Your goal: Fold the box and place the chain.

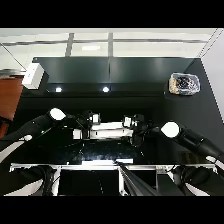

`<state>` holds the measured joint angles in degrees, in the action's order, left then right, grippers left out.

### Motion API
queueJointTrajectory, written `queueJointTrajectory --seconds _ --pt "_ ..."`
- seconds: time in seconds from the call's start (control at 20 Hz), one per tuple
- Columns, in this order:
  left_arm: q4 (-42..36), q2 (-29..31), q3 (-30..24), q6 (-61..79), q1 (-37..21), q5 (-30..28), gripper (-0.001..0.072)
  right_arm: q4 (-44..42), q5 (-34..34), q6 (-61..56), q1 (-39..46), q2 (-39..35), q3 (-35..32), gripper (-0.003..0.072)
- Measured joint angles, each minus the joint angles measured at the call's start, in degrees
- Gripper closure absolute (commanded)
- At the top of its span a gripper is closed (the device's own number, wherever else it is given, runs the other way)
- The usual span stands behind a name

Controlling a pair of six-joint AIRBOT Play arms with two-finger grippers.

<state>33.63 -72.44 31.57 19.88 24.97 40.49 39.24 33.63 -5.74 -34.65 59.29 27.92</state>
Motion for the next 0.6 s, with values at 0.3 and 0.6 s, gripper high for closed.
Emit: queueJointTrajectory --seconds 0.3,0.6 --pt "0.0 0.0 0.0 -0.02 0.0 0.0 0.0674 -9.22 4.63 11.32 3.61 3.85 1.79 -0.0022" --pt "-0.02 0.0 0.02 0.04 0.0 0.02 0.0674 -12.09 9.44 12.96 4.07 7.78 2.51 -0.0022"
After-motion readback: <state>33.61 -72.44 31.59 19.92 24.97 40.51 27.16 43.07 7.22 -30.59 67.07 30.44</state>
